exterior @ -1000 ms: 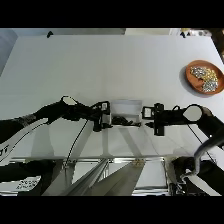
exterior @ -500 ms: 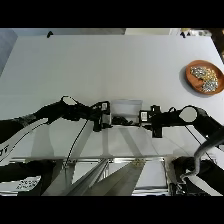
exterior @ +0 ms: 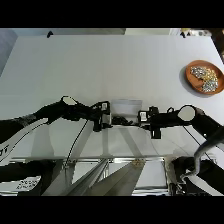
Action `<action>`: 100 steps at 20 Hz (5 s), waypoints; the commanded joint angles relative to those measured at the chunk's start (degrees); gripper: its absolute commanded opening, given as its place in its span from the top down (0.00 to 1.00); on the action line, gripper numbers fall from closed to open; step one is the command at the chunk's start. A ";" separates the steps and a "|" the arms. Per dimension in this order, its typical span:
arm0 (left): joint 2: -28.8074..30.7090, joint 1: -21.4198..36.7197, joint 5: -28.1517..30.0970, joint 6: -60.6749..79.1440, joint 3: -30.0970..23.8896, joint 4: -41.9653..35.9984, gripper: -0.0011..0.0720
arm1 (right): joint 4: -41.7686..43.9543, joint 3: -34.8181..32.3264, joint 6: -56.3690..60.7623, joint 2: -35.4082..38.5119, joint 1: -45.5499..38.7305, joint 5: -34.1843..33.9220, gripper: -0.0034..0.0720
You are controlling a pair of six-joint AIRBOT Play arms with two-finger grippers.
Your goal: Fold the box and place the chain.
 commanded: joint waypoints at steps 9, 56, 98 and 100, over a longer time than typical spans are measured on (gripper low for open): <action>0.02 0.02 0.02 0.00 0.02 0.00 0.70 | -4.81 0.00 3.08 -0.09 -0.13 4.28 0.93; 0.02 0.02 0.02 0.00 0.02 0.00 0.70 | -7.61 39.74 45.20 -22.99 4.70 15.28 0.93; 0.02 0.02 0.02 0.00 0.02 0.00 0.70 | -11.08 21.27 27.78 -10.78 16.31 7.89 0.64; 0.02 0.02 0.02 0.00 0.02 0.00 0.70 | -11.10 21.27 27.76 -10.60 16.31 5.64 0.64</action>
